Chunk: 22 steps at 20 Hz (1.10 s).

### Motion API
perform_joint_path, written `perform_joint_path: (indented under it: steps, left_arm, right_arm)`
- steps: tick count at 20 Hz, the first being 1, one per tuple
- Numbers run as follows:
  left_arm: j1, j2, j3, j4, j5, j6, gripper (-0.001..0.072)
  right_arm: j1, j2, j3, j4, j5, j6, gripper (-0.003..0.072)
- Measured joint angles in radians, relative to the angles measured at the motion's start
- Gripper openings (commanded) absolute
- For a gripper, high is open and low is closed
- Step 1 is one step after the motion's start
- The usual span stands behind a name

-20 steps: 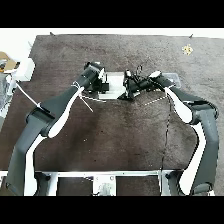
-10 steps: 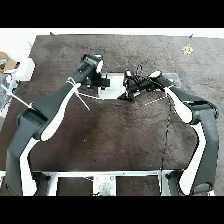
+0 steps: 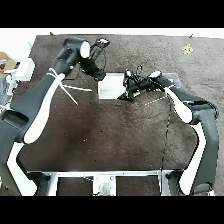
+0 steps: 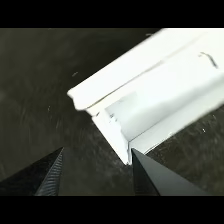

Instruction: Fold the box and place the chain.

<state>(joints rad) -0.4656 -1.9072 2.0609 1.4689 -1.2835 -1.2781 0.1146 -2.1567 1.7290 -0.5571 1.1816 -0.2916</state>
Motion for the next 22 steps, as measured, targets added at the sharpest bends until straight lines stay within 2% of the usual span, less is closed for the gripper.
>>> perform_joint_path:
  steps: [4, 7, 9, 11, 13, 16, 21, 22]
  left_arm:
    - [0.146, 0.005, -0.07, -0.348, 0.048, 0.45, 0.047]
    - [0.266, 0.004, -0.148, -0.621, 0.035, 0.775, 0.0472]
    - [0.328, 0.003, -0.215, -0.767, 0.021, 0.954, 0.0553]
    - [0.374, 0.003, -0.288, -0.878, 0.019, 1.102, 0.0553]
    - [0.398, -0.001, -0.352, -0.95, 0.035, 1.225, 0.0541]
    - [0.413, -0.053, -0.395, -1.043, 0.032, 1.331, 0.0532]
    - [0.412, -0.187, -0.354, -1.117, 0.002, 1.394, 0.0533]
    - [0.409, -0.206, -0.338, -1.117, -0.001, 1.401, 0.0596]
  right_arm:
    - [0.0, 0.0, 0.0, 0.0, 0.0, 0.0, 0.0594]
    - [0.0, 0.0, 0.0, 0.0, 0.0, 0.0, 0.0593]
    - [0.0, 0.0, 0.0, 0.0, 0.0, 0.0, 0.0593]
    - [0.0, 0.0, 0.0, 0.0, 0.0, 0.0, 0.0593]
    - [0.0, 0.0, 0.0, 0.0, 0.0, 0.0, 0.0593]
    - [0.0, 0.0, 0.0, 0.0, 0.0, 0.0, 0.0594]
    - [0.0, 0.0, 0.0, 0.0, 0.0, 0.0, 0.0593]
    - [0.0, 0.0, 0.0, 0.0, 0.0, 0.0, 0.0593]
